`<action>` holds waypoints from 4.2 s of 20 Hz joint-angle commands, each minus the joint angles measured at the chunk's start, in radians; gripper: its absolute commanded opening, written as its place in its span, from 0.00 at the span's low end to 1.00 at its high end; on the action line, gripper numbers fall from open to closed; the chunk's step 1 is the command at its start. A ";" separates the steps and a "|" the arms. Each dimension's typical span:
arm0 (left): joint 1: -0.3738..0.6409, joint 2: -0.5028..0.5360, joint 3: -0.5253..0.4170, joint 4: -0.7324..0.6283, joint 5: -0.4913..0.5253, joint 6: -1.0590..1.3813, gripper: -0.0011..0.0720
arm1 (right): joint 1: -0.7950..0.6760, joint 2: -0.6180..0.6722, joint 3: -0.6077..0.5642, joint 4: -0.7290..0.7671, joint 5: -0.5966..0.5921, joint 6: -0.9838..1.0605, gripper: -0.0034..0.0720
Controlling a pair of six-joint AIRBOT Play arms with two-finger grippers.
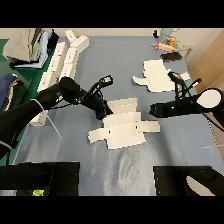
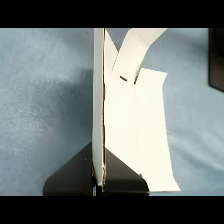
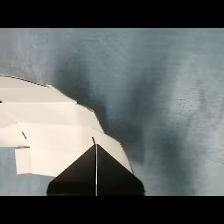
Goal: Fold the box.
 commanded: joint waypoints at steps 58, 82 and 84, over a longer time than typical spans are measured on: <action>-0.386 0.355 -0.542 -0.027 0.851 0.352 0.03 | 0.087 0.039 -0.152 -0.340 -0.327 0.308 0.05; -0.180 0.391 -0.404 -0.026 0.323 0.188 0.04 | 0.087 0.039 -0.152 -0.333 -0.326 0.307 0.05; -0.093 0.378 -0.369 -0.026 0.187 0.188 0.04 | 0.087 0.039 -0.152 -0.317 -0.326 0.307 0.05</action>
